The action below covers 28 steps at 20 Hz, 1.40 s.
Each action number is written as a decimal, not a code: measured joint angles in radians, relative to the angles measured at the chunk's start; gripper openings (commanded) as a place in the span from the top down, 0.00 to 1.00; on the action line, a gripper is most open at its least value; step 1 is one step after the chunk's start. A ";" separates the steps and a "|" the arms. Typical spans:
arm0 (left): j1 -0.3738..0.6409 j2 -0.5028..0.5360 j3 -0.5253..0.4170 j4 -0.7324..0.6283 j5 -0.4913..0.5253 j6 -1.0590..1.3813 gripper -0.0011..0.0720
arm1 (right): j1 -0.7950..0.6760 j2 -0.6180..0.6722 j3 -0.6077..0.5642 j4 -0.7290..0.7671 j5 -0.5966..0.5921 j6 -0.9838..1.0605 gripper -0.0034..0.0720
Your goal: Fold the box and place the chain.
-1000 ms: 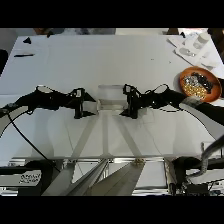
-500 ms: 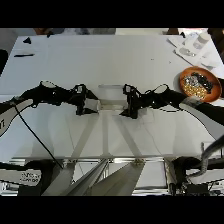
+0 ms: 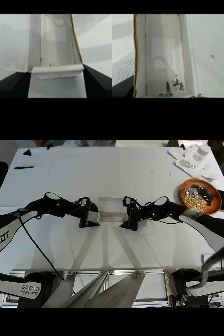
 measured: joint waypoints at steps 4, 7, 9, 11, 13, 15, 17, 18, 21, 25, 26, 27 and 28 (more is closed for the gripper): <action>-0.032 0.001 0.001 0.007 0.056 -0.035 0.04 | 0.000 0.000 0.000 0.000 0.000 0.000 0.43; -0.055 0.003 0.001 0.024 0.100 -0.067 0.05 | 0.000 0.000 0.000 0.000 0.000 0.000 0.43; -0.063 0.004 0.001 0.033 0.113 -0.080 0.42 | 0.000 0.000 0.000 0.000 0.000 0.000 0.43; -0.068 0.005 0.001 0.039 0.119 -0.085 0.52 | 0.000 0.000 0.000 0.000 0.000 0.000 0.43; -0.069 0.006 0.001 0.042 0.124 -0.089 0.52 | 0.000 0.000 0.000 0.000 0.000 0.000 0.43; -0.071 0.006 0.001 0.043 0.129 -0.091 0.52 | 0.000 0.000 0.000 0.000 0.000 0.000 0.43; -0.071 0.006 0.001 0.044 0.132 -0.092 0.52 | 0.000 0.000 0.000 0.000 0.000 0.000 0.43; -0.071 0.006 0.002 0.044 0.133 -0.092 0.52 | 0.000 0.000 0.000 0.000 0.000 0.000 0.43; -0.071 0.006 0.002 0.045 0.136 -0.092 0.51 | 0.000 0.000 0.000 0.000 0.000 0.000 0.43; -0.071 0.006 0.002 0.045 0.138 -0.092 0.51 | 0.000 0.000 0.000 0.000 0.000 0.000 0.43; -0.071 0.006 0.002 0.045 0.139 -0.092 0.51 | 0.000 0.000 0.000 0.000 0.000 0.000 0.43; -0.071 0.006 0.002 0.045 0.140 -0.092 0.51 | 0.000 0.000 0.000 0.000 0.000 0.000 0.43; -0.071 0.006 0.002 0.045 0.140 -0.093 0.51 | 0.000 0.000 0.000 0.000 0.000 0.000 0.43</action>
